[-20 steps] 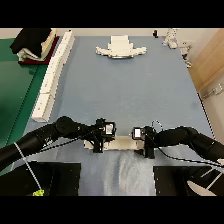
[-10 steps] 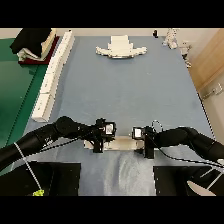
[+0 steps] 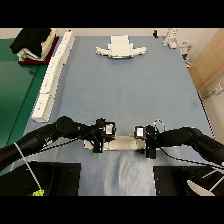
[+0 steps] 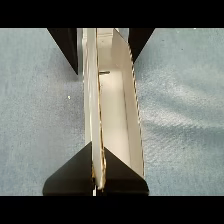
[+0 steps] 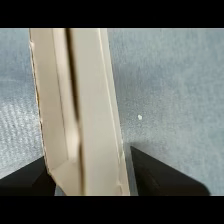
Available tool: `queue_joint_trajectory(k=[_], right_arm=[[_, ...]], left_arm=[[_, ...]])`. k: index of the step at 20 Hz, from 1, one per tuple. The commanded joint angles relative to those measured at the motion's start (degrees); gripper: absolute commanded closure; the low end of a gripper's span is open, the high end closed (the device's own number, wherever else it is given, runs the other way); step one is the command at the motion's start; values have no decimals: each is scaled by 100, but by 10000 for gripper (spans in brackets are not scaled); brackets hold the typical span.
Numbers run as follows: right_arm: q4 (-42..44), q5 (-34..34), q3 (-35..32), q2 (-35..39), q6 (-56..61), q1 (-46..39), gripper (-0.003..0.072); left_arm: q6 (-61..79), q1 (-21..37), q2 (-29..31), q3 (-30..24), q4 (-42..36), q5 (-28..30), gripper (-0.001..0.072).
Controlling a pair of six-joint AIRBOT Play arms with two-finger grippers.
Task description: Fold the box.
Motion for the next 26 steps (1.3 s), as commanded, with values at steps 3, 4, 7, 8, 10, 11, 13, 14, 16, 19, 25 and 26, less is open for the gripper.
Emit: queue_joint_trajectory(k=[3, 4, 7, 8, 10, 11, 13, 14, 16, 19, 25, 26], right_arm=[[144, 22, -33, -122, -210, -7, 20], [210, 46, -33, -177, -282, -4, 21], [251, 98, -33, -190, -337, -7, 20], [254, 96, -33, -190, -339, -4, 25], [260, 96, -33, -190, -350, -4, 28], [262, 96, -33, -190, -361, -4, 28], [262, 98, -35, -190, -361, -4, 34], [262, 98, -37, -190, -361, -4, 34], [262, 120, -57, -203, -361, -4, 34], [275, 125, -57, -299, -361, 20, 34], [267, 245, -50, -426, -361, 162, 37], [267, 245, -44, -426, -361, 162, 37]], left_arm=[[0, -2, -2, -2, 0, 2, 696], [0, -2, -2, -2, 2, 4, 696], [0, -2, -2, -2, 0, 2, 696], [0, -2, -2, -2, 0, 2, 696], [0, -2, -2, -2, 0, 2, 696], [0, -2, -2, -2, 0, 2, 696], [0, -2, -2, -2, 2, 2, 696], [0, -2, -2, -2, 0, 2, 696], [0, -2, -2, -2, 0, 2, 696], [0, -2, -2, -2, 0, 2, 696], [0, -2, -2, -2, 0, 2, 696], [0, -2, -2, -2, 0, 2, 696]])
